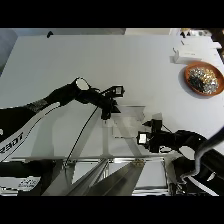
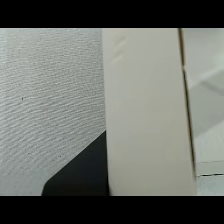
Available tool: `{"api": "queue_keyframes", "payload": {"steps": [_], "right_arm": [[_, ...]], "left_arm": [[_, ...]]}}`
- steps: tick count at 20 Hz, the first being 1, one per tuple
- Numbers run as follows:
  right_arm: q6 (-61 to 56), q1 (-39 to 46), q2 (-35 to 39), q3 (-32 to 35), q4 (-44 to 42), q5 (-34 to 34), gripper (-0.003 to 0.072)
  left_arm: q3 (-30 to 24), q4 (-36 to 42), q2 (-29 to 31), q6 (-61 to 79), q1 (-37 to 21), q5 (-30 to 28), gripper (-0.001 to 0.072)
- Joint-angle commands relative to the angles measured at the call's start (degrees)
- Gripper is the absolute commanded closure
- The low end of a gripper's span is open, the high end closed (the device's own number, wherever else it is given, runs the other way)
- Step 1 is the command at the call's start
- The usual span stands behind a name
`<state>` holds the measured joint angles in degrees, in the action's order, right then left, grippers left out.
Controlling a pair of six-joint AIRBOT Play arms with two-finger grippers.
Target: Fold the box and place the chain.
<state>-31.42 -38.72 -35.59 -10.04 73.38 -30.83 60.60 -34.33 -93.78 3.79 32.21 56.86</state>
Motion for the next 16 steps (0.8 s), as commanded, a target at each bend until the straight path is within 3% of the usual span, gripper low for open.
{"api": "queue_keyframes", "payload": {"steps": [1,6,9,16], "right_arm": [[0.6,-0.5,-2.0,0.2,0.2,3.8,-0.0011],[2.2,1.1,-2.0,-0.1,1.0,6.3,-0.0011],[3.8,4.0,-1.9,-2.3,0.8,4.1,-0.0005],[18.7,10.2,-1.9,-4.8,-10.8,1.4,-0.0004]], "left_arm": [[0.0,0.0,0.0,0.0,0.0,0.0,0.0697],[0.0,0.0,0.0,0.0,0.0,0.0,0.0697],[0.0,0.0,0.0,0.0,0.0,0.0,0.0697],[0.0,0.0,0.0,0.0,0.0,0.0,0.0697]]}}
